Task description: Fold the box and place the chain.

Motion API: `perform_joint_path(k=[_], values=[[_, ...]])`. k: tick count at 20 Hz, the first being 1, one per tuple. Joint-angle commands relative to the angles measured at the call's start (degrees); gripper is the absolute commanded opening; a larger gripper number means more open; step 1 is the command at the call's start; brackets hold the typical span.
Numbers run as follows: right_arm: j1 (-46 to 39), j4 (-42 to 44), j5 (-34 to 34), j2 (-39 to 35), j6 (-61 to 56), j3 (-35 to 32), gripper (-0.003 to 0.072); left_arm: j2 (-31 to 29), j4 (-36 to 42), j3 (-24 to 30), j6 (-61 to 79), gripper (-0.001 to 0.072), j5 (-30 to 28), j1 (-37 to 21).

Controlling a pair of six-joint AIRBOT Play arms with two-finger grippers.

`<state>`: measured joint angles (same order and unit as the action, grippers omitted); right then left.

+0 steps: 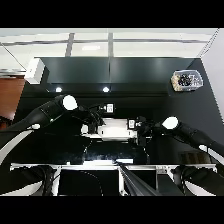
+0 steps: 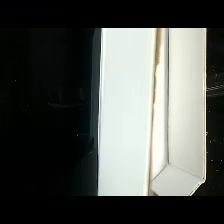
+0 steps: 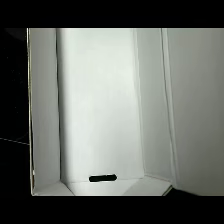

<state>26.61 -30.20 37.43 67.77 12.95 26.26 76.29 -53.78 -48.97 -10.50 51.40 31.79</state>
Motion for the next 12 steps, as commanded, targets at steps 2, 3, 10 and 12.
perform_joint_path(k=[2,3,10,12], values=[[0.07,-0.13,-0.15,0.02,-0.15,0.04,0.0611,-0.02,0.02,-0.07,0.02,0.0028,0.02,0.00],[0.07,-0.13,-0.17,0.02,-0.15,0.04,0.0492,-0.02,0.02,-0.07,0.02,0.0028,0.02,0.00],[0.07,-0.13,-0.17,0.02,-0.15,0.04,0.0474,-0.24,0.02,-0.07,-0.28,0.0034,0.72,0.00],[0.07,-0.13,-0.17,0.02,-0.15,0.04,0.0473,-1.81,0.02,-0.07,-0.66,0.0197,1.38,-0.02]])
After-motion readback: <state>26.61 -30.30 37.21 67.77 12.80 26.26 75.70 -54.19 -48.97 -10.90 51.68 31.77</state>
